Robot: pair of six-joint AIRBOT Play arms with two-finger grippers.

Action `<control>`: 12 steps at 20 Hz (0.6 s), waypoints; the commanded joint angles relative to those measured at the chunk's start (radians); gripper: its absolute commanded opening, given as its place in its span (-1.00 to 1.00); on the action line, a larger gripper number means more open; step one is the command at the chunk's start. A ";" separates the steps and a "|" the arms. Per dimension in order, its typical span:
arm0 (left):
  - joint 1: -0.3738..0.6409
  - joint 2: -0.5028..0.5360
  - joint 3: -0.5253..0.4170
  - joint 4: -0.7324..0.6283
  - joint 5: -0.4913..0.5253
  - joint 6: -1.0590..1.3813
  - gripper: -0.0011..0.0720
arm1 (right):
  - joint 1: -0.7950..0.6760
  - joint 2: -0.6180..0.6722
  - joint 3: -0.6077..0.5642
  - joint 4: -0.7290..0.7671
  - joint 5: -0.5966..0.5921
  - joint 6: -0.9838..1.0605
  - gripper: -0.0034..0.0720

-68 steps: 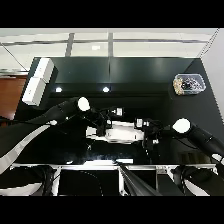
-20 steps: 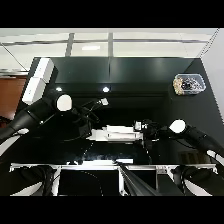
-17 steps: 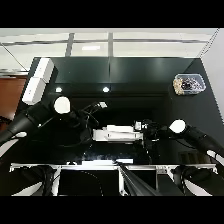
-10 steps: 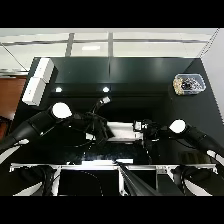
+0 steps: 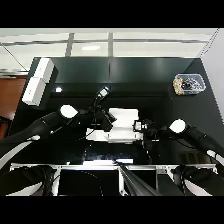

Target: Fold the box and place the chain.

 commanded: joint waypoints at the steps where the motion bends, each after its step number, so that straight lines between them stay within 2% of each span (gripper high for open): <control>1: 0.000 -0.065 0.000 0.012 -0.046 0.002 -0.89 | 0.001 -0.001 0.000 0.000 0.005 0.000 -0.46; 4: 0.000 -0.075 0.000 0.140 -0.103 -0.004 -0.89 | 0.001 -0.001 0.000 0.000 0.005 0.000 -0.46; 7: 0.000 -0.075 0.008 0.188 -0.124 -0.034 -0.89 | 0.001 -0.001 0.000 0.000 0.006 0.000 -0.46; 10: 0.009 -0.070 0.054 0.205 -0.152 -0.034 -0.89 | 0.001 -0.001 0.000 0.000 0.005 0.000 -0.46; 12: 0.025 -0.038 0.100 0.272 -0.207 -0.055 -0.89 | 0.001 -0.001 0.000 0.000 0.005 0.000 -0.46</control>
